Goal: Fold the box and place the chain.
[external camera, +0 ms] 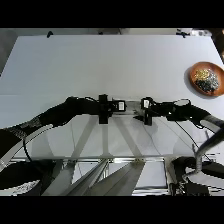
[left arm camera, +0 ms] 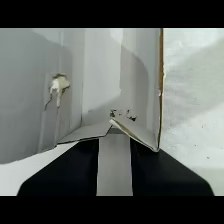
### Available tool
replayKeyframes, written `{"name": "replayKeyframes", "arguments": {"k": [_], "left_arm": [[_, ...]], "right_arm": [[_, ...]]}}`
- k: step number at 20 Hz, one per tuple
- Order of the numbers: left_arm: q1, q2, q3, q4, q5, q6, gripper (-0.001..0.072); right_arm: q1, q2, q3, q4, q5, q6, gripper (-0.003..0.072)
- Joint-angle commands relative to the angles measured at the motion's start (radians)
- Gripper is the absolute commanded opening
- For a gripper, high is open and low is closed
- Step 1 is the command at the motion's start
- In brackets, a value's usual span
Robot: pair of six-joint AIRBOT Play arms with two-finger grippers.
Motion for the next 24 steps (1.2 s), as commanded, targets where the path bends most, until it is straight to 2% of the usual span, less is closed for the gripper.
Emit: {"name": "replayKeyframes", "arguments": {"k": [1,5,11,17,21,24], "left_arm": [[0.054,0.011,0.001,0.03,0.019,-0.05,0.021],[0.104,0.034,0.001,0.029,0.056,-0.05,0.0209],[0.077,0.021,0.001,0.007,0.074,-0.013,0.0209],[0.027,0.016,0.001,-0.021,-0.018,0.026,0.0205],[0.004,0.016,0.001,-0.033,-0.018,0.025,0.0192],[0.0,0.016,0.001,-0.053,-0.008,0.025,0.015]], "right_arm": [[0.001,-0.001,0.0,-0.001,0.0,0.0,0.0502],[0.001,-0.001,0.0,-0.001,0.0,0.0,0.0502],[0.001,-0.001,0.0,-0.001,0.0,0.0,0.0502],[0.001,-0.001,0.0,-0.001,0.0,0.0,0.0502],[0.001,-0.001,0.0,-0.001,0.0,0.0,0.0502],[0.001,-0.001,0.0,-0.001,0.0,0.0,0.0502]]}}
